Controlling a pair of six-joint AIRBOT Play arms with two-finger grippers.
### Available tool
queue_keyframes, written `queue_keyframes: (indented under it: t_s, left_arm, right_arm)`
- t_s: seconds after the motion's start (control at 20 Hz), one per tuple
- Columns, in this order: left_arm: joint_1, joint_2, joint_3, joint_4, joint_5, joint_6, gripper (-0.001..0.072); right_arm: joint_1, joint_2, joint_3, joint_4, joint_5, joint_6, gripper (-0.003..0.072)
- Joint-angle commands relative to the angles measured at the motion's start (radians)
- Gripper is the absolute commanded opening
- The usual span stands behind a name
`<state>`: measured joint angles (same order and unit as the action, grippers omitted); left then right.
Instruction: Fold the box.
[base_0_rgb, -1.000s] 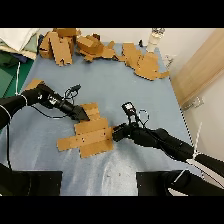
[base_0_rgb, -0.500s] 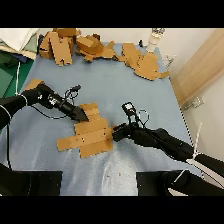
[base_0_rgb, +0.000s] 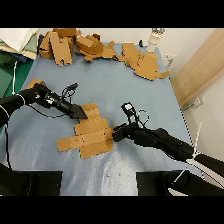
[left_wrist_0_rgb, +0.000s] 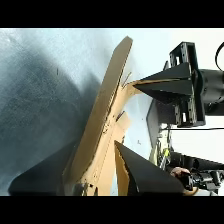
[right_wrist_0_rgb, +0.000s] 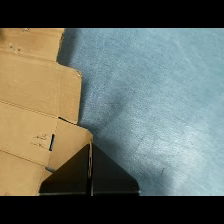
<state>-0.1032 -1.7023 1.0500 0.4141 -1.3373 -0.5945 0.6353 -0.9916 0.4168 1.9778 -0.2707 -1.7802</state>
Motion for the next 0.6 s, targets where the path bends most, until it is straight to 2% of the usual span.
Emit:
queue_keyframes:
  t_s: [0.0,0.05,0.35,0.45,0.55]
  left_arm:
    - [-0.003,-0.004,0.000,0.010,-0.029,0.000,0.0329]
    - [-0.003,-0.009,0.000,0.010,-0.037,0.000,0.0283]
    - [-0.003,-0.037,0.000,0.003,-0.051,0.003,0.0279]
    - [-0.003,-0.037,0.000,-0.016,-0.049,0.040,0.0037]
    - [-0.003,-0.037,0.000,-0.044,-0.048,0.057,0.0016]
  right_arm:
    - [0.000,0.000,0.000,0.000,0.000,0.000,0.0002]
    - [0.000,0.000,0.000,0.000,0.000,0.000,0.0002]
    - [0.000,0.000,0.000,0.000,0.000,0.000,0.0002]
    - [0.000,0.000,0.000,-0.001,0.000,0.000,0.0002]
    - [0.000,0.000,0.000,-0.003,0.000,0.000,0.0002]
